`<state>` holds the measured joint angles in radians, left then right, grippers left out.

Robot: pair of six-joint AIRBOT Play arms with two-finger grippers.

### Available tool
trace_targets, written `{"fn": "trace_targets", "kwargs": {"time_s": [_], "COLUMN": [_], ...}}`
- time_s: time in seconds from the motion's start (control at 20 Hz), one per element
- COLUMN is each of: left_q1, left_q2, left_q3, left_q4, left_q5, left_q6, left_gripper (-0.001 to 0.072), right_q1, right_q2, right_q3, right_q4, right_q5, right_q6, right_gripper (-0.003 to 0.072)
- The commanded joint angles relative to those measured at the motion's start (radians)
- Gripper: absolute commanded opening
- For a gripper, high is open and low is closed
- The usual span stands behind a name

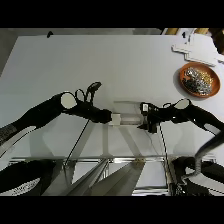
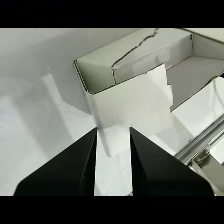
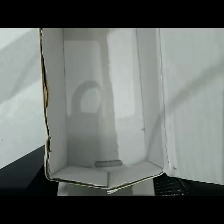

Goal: Fold the box and place the chain.

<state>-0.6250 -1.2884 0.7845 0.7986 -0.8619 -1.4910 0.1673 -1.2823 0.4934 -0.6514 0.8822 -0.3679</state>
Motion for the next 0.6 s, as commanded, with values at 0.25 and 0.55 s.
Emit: {"fn": "trace_targets", "kwargs": {"time_s": [0.25,0.55], "left_q1": [-0.051,-0.095], "left_q2": [-0.014,-0.043], "left_q3": [0.032,0.077], "left_q4": [-0.019,0.124], "left_q5": [0.03,0.028], "left_q6": [0.01,-0.122], "left_gripper": [0.0294,0.0294], "right_q1": [0.0,0.0], "right_q2": [0.0,0.0], "right_q3": [0.0,0.0], "right_q4": [0.0,0.001], "right_q5": [0.0,0.0], "right_q6": [0.0,0.0], "right_gripper": [0.0407,0.0407]}}
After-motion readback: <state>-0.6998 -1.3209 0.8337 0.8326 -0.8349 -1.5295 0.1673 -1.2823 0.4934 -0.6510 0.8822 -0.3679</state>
